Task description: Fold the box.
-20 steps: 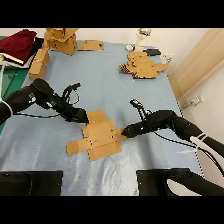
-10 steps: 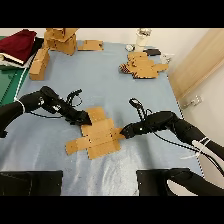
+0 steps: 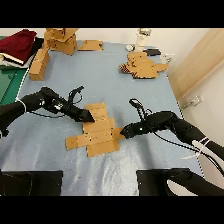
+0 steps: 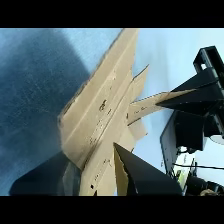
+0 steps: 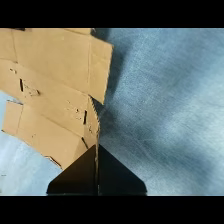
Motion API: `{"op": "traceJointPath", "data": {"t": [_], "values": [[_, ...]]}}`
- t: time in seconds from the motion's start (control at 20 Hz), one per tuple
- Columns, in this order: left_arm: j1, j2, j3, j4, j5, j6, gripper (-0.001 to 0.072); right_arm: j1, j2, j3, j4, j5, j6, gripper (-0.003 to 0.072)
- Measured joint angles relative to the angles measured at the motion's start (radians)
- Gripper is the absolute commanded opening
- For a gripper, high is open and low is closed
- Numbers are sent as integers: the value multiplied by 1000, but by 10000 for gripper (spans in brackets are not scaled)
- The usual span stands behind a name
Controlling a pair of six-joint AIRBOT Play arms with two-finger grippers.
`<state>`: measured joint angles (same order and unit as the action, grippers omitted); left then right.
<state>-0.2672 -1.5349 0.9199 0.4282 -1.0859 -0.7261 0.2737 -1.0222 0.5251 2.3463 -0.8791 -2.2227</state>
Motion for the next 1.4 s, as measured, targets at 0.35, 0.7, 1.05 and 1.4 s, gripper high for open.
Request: {"op": "traceJointPath", "data": {"t": [0.35, 0.7, 1.05, 1.4], "values": [[28, 0, 0, -13, 6, 43, 353, 0, 0, 0, -14, -10, 0, 3], [69, -19, 0, -64, -56, 80, 351, 0, 0, 0, -20, -11, 0, 2], [47, -71, 0, -140, -98, 141, 151, 0, 0, 0, -20, -3, 1, 2], [45, -79, 0, -160, -101, 197, 10, 0, 0, 0, -20, 0, 0, 44]]}}
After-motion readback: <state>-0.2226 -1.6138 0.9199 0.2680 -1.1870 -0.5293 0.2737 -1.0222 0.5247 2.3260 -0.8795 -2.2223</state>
